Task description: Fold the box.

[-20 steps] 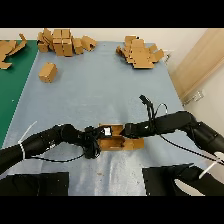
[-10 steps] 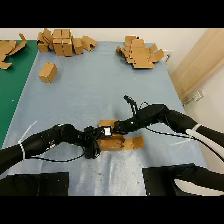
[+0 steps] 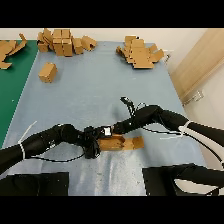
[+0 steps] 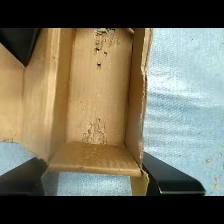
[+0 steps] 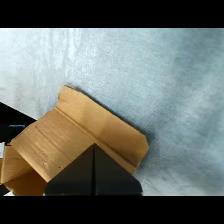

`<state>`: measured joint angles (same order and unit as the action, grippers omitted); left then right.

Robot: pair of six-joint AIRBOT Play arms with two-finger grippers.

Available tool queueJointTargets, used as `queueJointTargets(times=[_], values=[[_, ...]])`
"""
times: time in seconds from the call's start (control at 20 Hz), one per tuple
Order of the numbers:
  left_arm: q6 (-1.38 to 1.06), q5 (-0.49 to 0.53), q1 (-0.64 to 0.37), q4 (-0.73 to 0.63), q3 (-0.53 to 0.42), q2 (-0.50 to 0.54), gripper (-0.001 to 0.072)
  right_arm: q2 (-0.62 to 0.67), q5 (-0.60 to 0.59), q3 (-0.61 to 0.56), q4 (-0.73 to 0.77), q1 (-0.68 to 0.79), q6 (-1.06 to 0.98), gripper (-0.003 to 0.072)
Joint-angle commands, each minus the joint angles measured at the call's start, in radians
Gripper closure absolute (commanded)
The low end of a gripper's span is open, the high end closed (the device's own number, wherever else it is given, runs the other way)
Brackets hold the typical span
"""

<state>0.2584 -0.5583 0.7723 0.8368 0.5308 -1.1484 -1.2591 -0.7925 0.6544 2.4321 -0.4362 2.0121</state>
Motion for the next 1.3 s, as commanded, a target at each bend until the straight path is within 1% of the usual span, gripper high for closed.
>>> queueJointTargets(times=[0.0,0.1,0.25,0.35,0.45,0.5,0.55,0.7,0.75,0.85,0.9,1.05,1.15,1.25], values=[[0.0,0.001,0.0,-0.002,-0.001,0.0,0.019,-0.005,0.042,0.001,-0.027,0.0,0.039,0.0681],[0.0,0.001,0.0,-0.002,-0.001,0.0,0.019,-0.005,0.098,0.005,-0.129,0.001,0.037,0.0681],[0.001,-0.001,0.0,-0.002,-0.001,0.0,0.019,0.006,0.103,0.011,-0.309,0.045,0.002,0.0681],[0.001,0.0,0.0,-0.002,-0.001,0.0,0.019,0.064,0.096,0.011,-0.399,0.092,-0.05,0.0681],[0.001,0.001,0.0,-0.002,-0.001,0.0,0.019,0.162,0.091,0.01,-0.42,0.137,-0.049,0.0681],[0.001,0.001,0.0,-0.002,-0.001,0.0,0.019,0.209,0.068,0.008,-0.436,0.146,-0.045,0.0681],[0.001,0.0,0.0,-0.002,-0.001,0.0,0.019,0.25,0.011,0.008,-0.446,0.145,-0.003,0.068],[0.001,0.001,0.0,-0.002,-0.001,0.0,0.019,0.307,-0.215,0.006,-0.428,0.096,0.151,0.0678],[0.001,0.0,0.0,-0.002,-0.001,0.0,0.019,0.319,-0.272,0.005,-0.442,0.072,0.171,0.0648],[0.001,0.001,0.0,-0.002,-0.001,0.0,0.019,0.342,-0.32,0.005,-0.506,0.037,0.171,0.0347],[0.001,0.001,0.0,-0.002,-0.001,0.0,0.019,0.351,-0.338,0.005,-0.517,0.025,0.17,0.0313],[0.001,0.001,0.0,-0.002,-0.001,0.0,0.019,0.359,-0.378,-0.003,-0.509,-0.033,0.198,0.0314],[0.001,0.001,0.0,-0.002,-0.001,0.0,0.019,0.359,-0.378,-0.035,-0.513,-0.097,0.235,0.0313],[0.001,0.001,0.0,-0.002,-0.001,0.0,0.019,0.359,-0.352,-0.071,-0.551,-0.162,0.25,0.0313]])
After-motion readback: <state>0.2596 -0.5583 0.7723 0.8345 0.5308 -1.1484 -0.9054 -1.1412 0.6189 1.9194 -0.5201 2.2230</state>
